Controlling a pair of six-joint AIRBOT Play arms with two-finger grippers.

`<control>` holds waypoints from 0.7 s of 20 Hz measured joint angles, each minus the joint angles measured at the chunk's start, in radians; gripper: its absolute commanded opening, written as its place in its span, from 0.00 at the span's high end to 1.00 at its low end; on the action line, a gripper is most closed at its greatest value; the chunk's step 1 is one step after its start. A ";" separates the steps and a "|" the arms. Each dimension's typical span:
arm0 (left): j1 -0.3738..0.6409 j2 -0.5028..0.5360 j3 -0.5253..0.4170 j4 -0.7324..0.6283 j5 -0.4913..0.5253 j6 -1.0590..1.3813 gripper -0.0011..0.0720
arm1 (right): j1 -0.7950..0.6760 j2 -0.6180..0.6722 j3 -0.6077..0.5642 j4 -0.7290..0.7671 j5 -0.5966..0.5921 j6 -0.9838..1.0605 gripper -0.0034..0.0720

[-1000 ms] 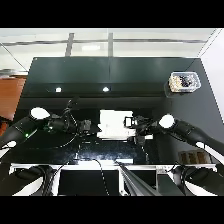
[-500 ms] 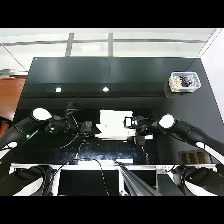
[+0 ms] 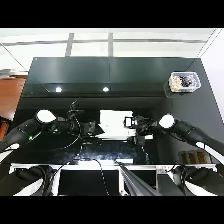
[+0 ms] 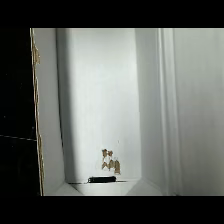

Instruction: Fold the box and place the chain.

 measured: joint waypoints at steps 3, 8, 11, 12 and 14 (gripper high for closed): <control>-0.002 0.000 0.001 0.009 0.020 -0.007 0.06 | 0.000 0.000 0.000 0.000 0.000 0.000 0.57; -0.008 0.000 0.009 0.030 0.042 -0.014 0.14 | 0.000 0.000 0.000 0.000 0.000 0.000 0.57; -0.038 0.000 0.041 0.107 0.048 -0.061 0.14 | 0.000 0.000 0.000 0.000 0.000 0.000 0.57; -0.055 0.000 0.058 0.146 0.051 -0.089 0.14 | 0.000 0.000 0.000 0.000 0.000 0.000 0.57; -0.090 0.000 0.090 0.214 0.054 -0.152 0.14 | 0.000 0.000 0.000 0.000 0.000 0.000 0.57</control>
